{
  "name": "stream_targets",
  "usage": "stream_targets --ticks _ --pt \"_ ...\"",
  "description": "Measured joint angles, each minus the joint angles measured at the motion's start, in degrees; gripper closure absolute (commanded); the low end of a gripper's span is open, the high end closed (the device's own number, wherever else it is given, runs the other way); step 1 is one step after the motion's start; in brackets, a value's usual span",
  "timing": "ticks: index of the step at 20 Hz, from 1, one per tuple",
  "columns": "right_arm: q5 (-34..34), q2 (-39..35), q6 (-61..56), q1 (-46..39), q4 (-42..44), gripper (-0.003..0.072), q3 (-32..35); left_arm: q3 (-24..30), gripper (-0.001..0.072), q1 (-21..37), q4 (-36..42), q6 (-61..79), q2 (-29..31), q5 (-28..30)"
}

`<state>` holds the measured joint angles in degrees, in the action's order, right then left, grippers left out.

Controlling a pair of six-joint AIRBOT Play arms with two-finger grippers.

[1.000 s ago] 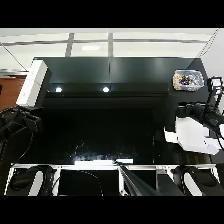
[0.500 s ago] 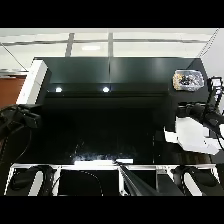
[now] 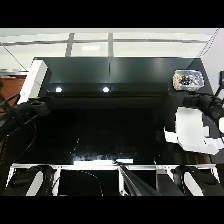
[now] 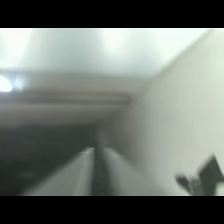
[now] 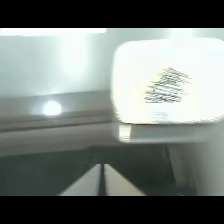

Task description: Fold the box and place the chain.

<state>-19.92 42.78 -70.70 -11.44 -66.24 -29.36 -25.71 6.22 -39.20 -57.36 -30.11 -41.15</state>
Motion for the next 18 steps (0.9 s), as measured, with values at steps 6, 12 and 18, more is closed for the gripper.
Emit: stream_targets --ticks 6,12,18 --pt "-21.3 21.0 -11.5 -19.3 -12.6 -0.0034 -20.0 0.3 -0.0003 -4.9 3.0 2.2 -8.1 0.0" --pt "-44.1 32.6 -14.9 -37.2 -25.4 -0.0034 -31.9 0.3 -0.0002 -5.9 3.2 3.1 -9.6 -1.3" --pt "-55.1 38.3 2.4 -48.5 -12.9 -0.0034 -33.7 0.3 -0.0001 -6.1 3.0 3.3 -9.8 -2.5"
